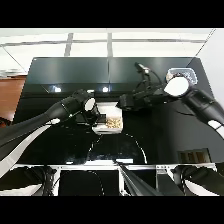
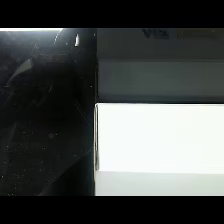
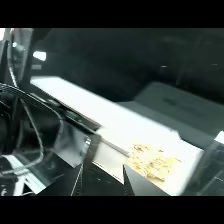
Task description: Fold the box and place the chain.
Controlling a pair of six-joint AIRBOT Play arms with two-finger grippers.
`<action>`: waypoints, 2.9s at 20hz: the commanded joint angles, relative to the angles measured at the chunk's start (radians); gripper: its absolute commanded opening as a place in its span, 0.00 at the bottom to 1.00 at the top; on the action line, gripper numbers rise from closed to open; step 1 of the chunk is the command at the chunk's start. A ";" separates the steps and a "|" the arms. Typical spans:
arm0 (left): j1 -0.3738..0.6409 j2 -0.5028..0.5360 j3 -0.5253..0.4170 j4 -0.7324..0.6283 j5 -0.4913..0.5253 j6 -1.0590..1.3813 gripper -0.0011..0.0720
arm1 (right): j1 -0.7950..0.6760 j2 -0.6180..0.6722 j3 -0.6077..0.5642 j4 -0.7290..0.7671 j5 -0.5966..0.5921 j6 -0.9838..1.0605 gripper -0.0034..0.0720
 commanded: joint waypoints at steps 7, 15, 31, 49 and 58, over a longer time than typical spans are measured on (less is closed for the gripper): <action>0.003 0.013 0.011 -0.023 -0.032 0.000 0.27 | -0.164 0.144 -0.011 -0.278 0.172 -0.012 0.46; 0.006 0.335 -0.007 0.123 -0.115 0.138 0.65 | -0.164 0.144 -0.014 -0.283 0.143 -0.038 0.46; 0.717 0.761 -0.531 -0.345 -0.018 1.456 0.99 | -0.164 0.143 -0.018 -0.283 0.078 -0.037 0.46; 0.451 0.399 -0.561 -0.694 0.331 2.296 0.99 | -0.164 0.143 -0.018 -0.283 0.067 -0.011 0.46; 0.447 0.288 -0.533 -0.893 0.310 2.503 1.00 | -0.164 0.143 -0.018 -0.277 0.071 -0.005 0.46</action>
